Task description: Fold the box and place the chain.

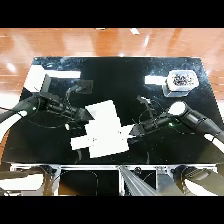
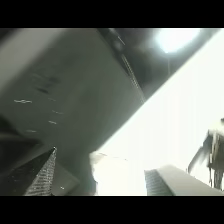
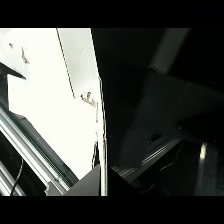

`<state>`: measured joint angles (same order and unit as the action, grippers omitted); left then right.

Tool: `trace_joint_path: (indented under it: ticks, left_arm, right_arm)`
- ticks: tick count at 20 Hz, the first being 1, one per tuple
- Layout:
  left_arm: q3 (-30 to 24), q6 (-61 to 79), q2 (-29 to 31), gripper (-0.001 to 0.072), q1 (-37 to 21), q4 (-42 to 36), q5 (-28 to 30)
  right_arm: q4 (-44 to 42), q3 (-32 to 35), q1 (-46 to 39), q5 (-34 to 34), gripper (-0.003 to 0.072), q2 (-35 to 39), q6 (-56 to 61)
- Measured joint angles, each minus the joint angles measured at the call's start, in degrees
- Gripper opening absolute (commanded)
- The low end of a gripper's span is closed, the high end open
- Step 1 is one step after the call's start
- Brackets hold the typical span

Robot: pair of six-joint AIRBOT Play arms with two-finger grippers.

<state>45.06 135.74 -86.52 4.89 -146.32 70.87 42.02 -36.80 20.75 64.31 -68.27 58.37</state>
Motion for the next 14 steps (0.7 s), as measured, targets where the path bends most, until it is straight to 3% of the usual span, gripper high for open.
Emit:
trace_joint_path:
  ticks: [5, 11, 14]
  left_arm:
    - [0.2, 9.8, -2.2, 0.0585, 1.0, -0.7, 7.0]
    - [0.2, 15.8, -3.8, 0.0584, 2.2, -0.9, 9.1]
    - [0.2, 17.9, -4.8, 0.0465, 3.3, -0.9, 9.6]
  right_arm:
    - [-0.2, 0.0, 0.0, 0.1, 0.0032, 0.0, 1.6]
    - [-1.0, 0.0, 0.0, 0.3, 0.0032, 0.0, 2.8]
    - [-1.3, 0.0, 0.0, 0.3, 0.0032, 0.0, 3.2]
